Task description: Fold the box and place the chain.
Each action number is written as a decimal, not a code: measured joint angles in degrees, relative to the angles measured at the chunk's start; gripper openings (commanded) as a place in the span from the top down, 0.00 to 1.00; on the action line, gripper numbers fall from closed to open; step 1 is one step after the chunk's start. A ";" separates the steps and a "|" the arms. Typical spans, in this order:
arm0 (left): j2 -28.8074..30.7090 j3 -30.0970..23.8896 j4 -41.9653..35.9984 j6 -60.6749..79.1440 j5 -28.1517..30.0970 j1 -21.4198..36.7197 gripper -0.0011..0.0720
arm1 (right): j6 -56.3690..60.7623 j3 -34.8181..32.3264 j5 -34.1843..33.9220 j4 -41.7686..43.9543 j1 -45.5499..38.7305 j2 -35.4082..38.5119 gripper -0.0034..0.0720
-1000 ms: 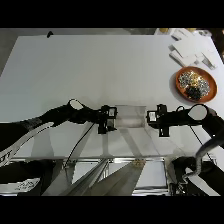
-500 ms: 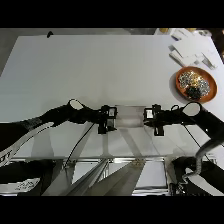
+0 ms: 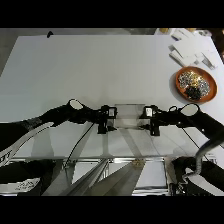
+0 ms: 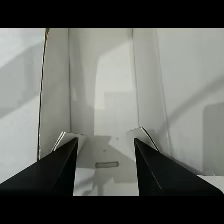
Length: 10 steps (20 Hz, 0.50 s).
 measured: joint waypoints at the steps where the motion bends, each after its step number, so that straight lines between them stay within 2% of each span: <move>1: 0.00 -0.02 0.00 0.00 -0.02 0.00 0.97 | 0.59 -0.09 -0.11 0.00 0.00 0.22 0.42; 2: 0.00 0.00 -0.02 0.00 0.00 0.02 0.97 | 1.97 -0.13 -0.15 -0.42 0.00 0.70 0.45; 3: 0.00 0.00 -0.02 0.00 0.00 0.00 0.97 | 3.89 -0.20 -0.15 -1.42 0.00 1.38 0.54; 5: 0.00 -0.02 -0.04 -0.02 0.00 0.00 0.97 | 10.19 -0.22 -0.13 -4.57 -0.07 3.65 0.79; 8: 0.00 -0.02 -0.09 -0.04 0.02 0.00 0.97 | 23.02 -0.24 0.17 -10.27 -0.09 9.46 0.93; 10: 0.00 0.00 -0.09 -0.04 0.02 0.00 0.97 | 31.93 -0.24 0.31 -14.16 -0.09 14.10 0.93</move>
